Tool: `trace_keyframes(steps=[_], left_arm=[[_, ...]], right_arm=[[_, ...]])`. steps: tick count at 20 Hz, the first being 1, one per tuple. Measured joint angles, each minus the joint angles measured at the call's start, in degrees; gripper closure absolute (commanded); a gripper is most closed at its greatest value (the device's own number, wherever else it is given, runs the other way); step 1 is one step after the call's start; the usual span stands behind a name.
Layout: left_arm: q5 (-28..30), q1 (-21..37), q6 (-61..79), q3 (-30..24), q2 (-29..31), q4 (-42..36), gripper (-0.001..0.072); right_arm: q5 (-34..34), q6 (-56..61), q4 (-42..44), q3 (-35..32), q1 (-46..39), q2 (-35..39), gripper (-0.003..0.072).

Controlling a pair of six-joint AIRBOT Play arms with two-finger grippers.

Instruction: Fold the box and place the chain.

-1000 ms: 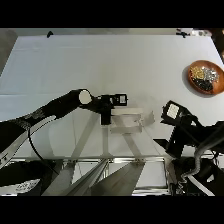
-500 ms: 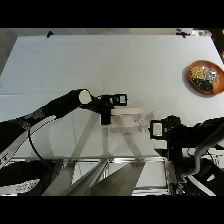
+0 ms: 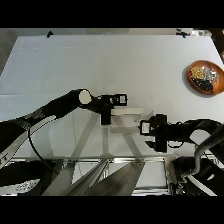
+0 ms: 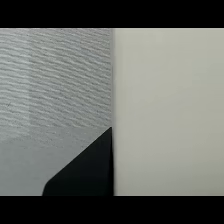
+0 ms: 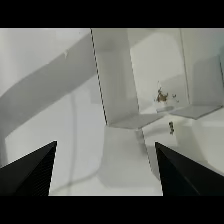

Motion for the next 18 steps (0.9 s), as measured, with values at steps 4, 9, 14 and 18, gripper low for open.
trace_keyframes(steps=[4,9,14,18], left_arm=[[0.0,0.0,0.0,0.0,0.0,0.0,0.0693],[0.0,0.0,0.0,0.0,0.0,0.0,0.0693],[-0.1,0.0,0.0,0.0,0.0,0.0,0.0693],[-0.1,0.0,0.0,0.0,0.0,0.0,0.0693]], right_arm=[[-10.6,-8.4,2.2,-6.0,0.0,0.2,-0.0014],[-19.6,-16.5,6.4,-8.5,-0.1,-0.4,-0.0009],[-22.7,-24.1,10.7,-8.9,-2.5,-2.3,-0.0009],[-23.0,-26.1,12.0,-9.0,-4.5,-2.7,-0.0009]])
